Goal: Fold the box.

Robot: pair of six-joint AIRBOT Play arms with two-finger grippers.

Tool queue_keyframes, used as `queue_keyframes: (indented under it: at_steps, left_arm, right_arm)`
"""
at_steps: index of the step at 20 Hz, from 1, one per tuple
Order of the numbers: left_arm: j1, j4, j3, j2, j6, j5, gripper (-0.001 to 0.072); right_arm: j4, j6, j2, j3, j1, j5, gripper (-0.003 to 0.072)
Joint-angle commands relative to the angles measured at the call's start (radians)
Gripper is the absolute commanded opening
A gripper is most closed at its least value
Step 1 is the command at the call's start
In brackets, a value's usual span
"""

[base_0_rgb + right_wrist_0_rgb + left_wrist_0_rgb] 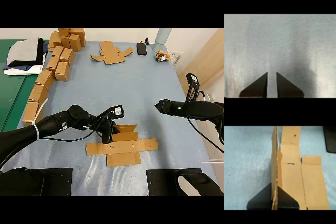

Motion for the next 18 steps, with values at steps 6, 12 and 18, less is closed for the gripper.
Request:
queue_keyframes:
  at_steps: [6,12,18]
  left_arm:
    - [-0.003,0.004,0.008,0.056,0.108,0.128,0.0015]
    - [-0.007,0.003,0.005,0.048,0.179,0.140,0.0014]
    - [-0.018,-0.050,-0.004,-0.008,0.178,0.151,0.0014]
  right_arm:
    - [-0.003,0.000,-0.001,0.000,0.004,0.002,0.0159]
    - [-0.002,0.000,-0.001,0.000,0.004,0.019,0.0159]
    - [0.002,0.000,-0.001,-0.002,0.004,0.035,0.0159]
